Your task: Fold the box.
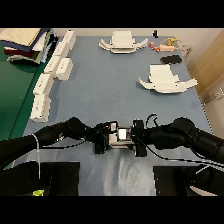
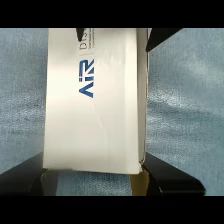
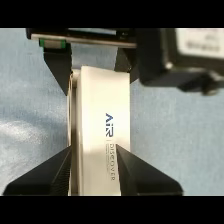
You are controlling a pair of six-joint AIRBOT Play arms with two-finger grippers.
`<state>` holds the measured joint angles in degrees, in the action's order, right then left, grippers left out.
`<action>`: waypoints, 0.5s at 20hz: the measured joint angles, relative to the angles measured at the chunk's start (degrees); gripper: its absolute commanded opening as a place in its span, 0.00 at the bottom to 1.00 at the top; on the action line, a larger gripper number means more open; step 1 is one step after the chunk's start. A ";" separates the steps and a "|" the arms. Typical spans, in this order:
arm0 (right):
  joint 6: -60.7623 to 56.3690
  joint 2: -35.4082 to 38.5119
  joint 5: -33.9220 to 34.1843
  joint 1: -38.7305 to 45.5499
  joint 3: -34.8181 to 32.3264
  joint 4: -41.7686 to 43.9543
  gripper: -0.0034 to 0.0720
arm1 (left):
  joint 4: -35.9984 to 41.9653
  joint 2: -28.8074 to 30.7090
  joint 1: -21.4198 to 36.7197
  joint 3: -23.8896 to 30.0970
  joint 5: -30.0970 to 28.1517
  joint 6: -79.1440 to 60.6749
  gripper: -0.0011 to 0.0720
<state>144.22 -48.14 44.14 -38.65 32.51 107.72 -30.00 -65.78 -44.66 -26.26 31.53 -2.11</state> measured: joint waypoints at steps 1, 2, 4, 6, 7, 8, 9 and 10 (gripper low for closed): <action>-0.26 0.59 0.00 0.00 0.20 0.00 0.61 | 0.00 0.00 0.00 0.00 0.02 0.00 0.73; -0.48 1.27 -0.09 0.02 0.35 0.02 0.61 | 0.00 0.00 0.00 0.00 0.02 0.02 0.73; -0.98 2.36 0.00 0.02 0.55 0.15 0.60 | 0.00 0.00 0.00 0.00 0.00 0.02 0.73; -2.38 2.91 0.00 0.00 0.61 0.24 0.28 | 0.00 0.00 0.00 0.00 0.02 0.02 0.73; -3.32 3.06 0.02 0.00 0.66 0.24 0.11 | 0.00 0.00 0.00 0.00 0.02 0.02 0.73; -4.20 3.19 0.00 0.02 0.68 0.26 0.05 | 0.02 0.00 0.00 0.00 0.00 0.02 0.73; -4.90 3.28 0.00 0.00 0.72 0.26 0.05 | 0.02 0.00 0.00 0.00 0.00 0.02 0.73; -5.40 3.37 -0.07 0.02 0.83 0.35 0.05 | 0.02 0.00 0.00 0.00 0.02 0.04 0.73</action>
<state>138.82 -44.77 44.07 -38.63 33.34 108.07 -29.98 -65.78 -44.66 -26.26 31.55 -2.07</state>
